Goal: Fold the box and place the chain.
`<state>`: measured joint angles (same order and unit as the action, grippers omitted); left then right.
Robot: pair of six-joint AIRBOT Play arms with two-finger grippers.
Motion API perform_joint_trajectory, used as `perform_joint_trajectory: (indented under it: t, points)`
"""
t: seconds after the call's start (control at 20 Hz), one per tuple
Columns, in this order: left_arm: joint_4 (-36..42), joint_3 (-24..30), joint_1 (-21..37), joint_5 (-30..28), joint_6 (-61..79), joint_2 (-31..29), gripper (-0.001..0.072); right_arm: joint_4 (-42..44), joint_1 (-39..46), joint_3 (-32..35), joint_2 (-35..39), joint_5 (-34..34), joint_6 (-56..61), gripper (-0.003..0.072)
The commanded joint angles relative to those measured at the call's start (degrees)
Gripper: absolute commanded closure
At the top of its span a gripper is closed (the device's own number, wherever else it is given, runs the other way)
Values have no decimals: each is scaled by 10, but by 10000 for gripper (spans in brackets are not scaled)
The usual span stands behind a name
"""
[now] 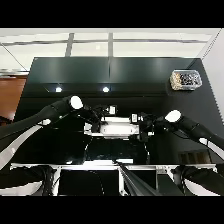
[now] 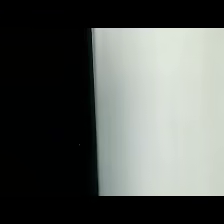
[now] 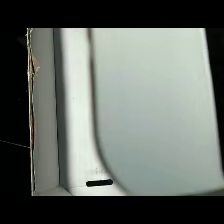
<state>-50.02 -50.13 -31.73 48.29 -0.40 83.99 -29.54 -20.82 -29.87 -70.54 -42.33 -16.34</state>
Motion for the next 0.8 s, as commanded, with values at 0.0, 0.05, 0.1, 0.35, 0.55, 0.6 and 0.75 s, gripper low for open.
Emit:
perform_joint_trajectory:
  t: [0.0,0.05,0.1,0.35,0.55,0.6,0.75]
  points:
    - [-3,-3,0,4,0,2,677,-1,0,0,-4,8,0,-4]
    - [-3,-3,0,4,0,2,677,-1,0,0,-4,8,0,-4]
    - [-3,-3,0,4,0,2,677,-1,0,0,-4,8,0,-4]
    - [-2,-3,0,4,0,2,677,-1,0,0,-4,10,0,-4]
    - [-3,-3,0,4,0,2,677,-3,0,0,-4,10,3,-4]
    - [-3,-3,0,4,0,2,677,-8,-1,0,-5,10,8,-3]
    - [-3,-3,0,4,0,2,677,-38,-16,0,-6,8,17,-3]
